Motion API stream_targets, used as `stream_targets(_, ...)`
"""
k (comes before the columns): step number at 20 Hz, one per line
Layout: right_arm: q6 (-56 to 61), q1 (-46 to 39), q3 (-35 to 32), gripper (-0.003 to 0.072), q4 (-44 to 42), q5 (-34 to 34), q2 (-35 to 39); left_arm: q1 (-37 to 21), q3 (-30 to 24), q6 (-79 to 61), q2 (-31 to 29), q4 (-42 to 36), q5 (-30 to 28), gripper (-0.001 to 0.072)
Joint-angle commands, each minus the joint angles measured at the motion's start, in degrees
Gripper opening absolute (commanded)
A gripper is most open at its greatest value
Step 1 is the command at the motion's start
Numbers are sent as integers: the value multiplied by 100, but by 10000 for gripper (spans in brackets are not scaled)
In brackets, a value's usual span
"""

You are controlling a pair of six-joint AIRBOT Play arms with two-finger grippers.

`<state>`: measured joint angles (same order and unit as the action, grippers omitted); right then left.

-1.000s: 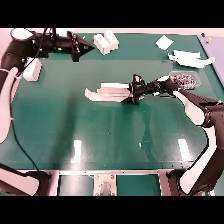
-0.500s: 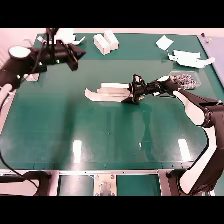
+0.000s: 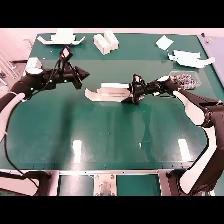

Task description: Fold the box and place the chain.

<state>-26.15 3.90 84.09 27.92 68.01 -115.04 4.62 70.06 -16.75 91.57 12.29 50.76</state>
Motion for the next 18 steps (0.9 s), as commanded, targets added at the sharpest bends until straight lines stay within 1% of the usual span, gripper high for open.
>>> stream_targets(1, 2, -2, -2, 558, -2, 2, -2, -7, -37, -439, 227, -87, 492, 24)
stream_targets(4, 2, -2, -2, 558, -2, 2, -2, -7, -35, -678, 470, -160, 761, 24)
stream_targets(6, 2, -4, -2, 558, -2, 2, -2, 48, -35, -872, 638, -505, 841, 24)
stream_targets(8, 0, -4, -2, 558, -2, 0, -2, 184, -35, -1154, 737, -824, 782, 24)
stream_targets(9, 2, -4, -2, 558, -2, 0, -2, 297, -35, -1272, 761, -946, 651, 24)
stream_targets(11, 2, -2, -2, 558, 0, 0, -2, 529, -35, -1443, 774, -988, 155, 24)
stream_targets(15, 0, -4, -2, 558, -2, 0, -2, 911, -35, -1930, 774, -1220, -529, 24)
stream_targets(16, 2, -4, -2, 558, -2, 0, -2, 964, -28, -1996, 798, -1355, -671, 24)
stream_targets(18, 2, -2, -2, 558, -2, 2, -2, 962, 7, -2286, 946, -1906, -678, 24)
